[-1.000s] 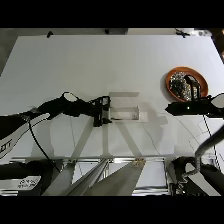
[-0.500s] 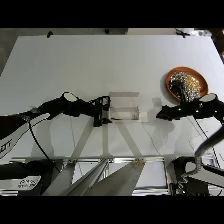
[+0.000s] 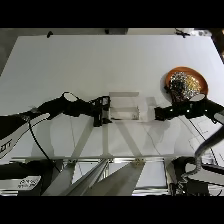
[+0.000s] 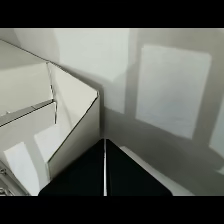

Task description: Fold the box and place the chain.

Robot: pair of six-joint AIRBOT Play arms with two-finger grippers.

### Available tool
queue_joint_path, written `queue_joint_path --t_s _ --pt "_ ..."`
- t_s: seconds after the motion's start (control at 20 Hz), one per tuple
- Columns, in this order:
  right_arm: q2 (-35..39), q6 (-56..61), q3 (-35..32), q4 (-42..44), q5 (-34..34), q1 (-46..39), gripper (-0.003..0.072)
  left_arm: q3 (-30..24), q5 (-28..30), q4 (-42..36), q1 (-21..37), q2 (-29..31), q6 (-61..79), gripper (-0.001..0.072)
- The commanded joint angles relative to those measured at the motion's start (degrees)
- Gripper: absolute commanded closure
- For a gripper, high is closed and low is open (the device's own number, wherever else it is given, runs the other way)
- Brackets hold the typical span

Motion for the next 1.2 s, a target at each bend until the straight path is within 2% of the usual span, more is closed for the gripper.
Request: queue_joint_path --t_s 0.0,0.3,0.4,0.7,0.8,1.0,1.15 --pt "-0.1 -0.1 0.0 0.6 -1.7 2.3 0.0674 0.0 0.0 0.0 0.0 0.0 0.0 0.0438" --pt "-0.1 -2.7 0.0 7.5 3.8 2.4 0.0657 0.0 0.0 0.0 0.0 0.0 0.0 0.0438" --pt "0.0 -3.1 0.0 11.3 5.4 2.4 0.0511 0.0 0.0 0.0 0.0 0.0 0.0 0.0438" --pt "1.8 -5.8 0.0 13.6 6.7 2.4 0.0481 0.0 0.0 0.0 0.0 0.0 0.0 0.0438" --pt "1.9 -5.9 0.1 13.6 8.1 2.4 0.0352 0.0 0.0 0.0 0.0 0.0 0.0 0.0438" --pt "1.9 -6.1 0.0 13.6 8.2 2.6 0.0349 0.0 0.0 0.0 0.0 0.0 0.0 0.0438" --pt "1.9 -6.1 0.1 13.6 5.9 6.1 0.0349 0.0 0.0 0.0 0.0 0.0 0.0 0.0438"
